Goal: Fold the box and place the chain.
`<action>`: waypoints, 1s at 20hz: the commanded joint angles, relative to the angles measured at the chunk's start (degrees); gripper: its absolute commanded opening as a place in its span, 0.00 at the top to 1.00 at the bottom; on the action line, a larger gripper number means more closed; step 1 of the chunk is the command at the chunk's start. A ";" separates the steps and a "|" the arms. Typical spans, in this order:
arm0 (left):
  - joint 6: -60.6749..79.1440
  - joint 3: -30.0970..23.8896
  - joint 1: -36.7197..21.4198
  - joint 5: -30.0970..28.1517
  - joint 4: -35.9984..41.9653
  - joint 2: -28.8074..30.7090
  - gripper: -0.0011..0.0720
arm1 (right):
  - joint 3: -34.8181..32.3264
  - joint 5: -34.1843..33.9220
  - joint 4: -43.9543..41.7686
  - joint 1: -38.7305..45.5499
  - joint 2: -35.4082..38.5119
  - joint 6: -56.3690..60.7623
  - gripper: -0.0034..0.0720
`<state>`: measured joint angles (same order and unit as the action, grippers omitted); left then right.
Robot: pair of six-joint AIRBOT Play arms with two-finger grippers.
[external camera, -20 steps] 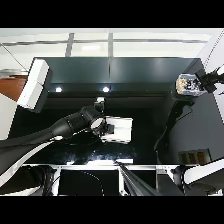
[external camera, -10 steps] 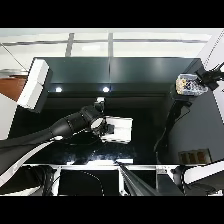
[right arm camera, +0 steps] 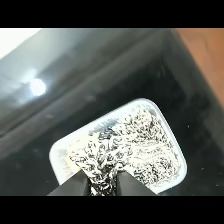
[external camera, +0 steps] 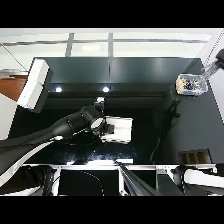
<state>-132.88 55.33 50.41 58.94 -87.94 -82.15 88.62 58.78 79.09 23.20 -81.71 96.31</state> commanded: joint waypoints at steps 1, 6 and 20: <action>0.00 0.00 0.02 0.02 0.13 -0.02 0.95 | 0.07 3.48 -1.77 0.02 8.22 -5.33 0.91; 0.00 0.00 0.02 0.02 0.13 -0.04 0.95 | 0.04 8.41 -15.13 0.00 18.05 -11.04 0.91; 0.02 0.00 0.02 0.07 0.11 -0.04 0.95 | -0.90 33.44 -27.10 -20.00 31.85 -19.82 0.91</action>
<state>-132.88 55.33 50.41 58.98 -87.81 -82.17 88.33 83.77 52.66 8.93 -50.68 79.35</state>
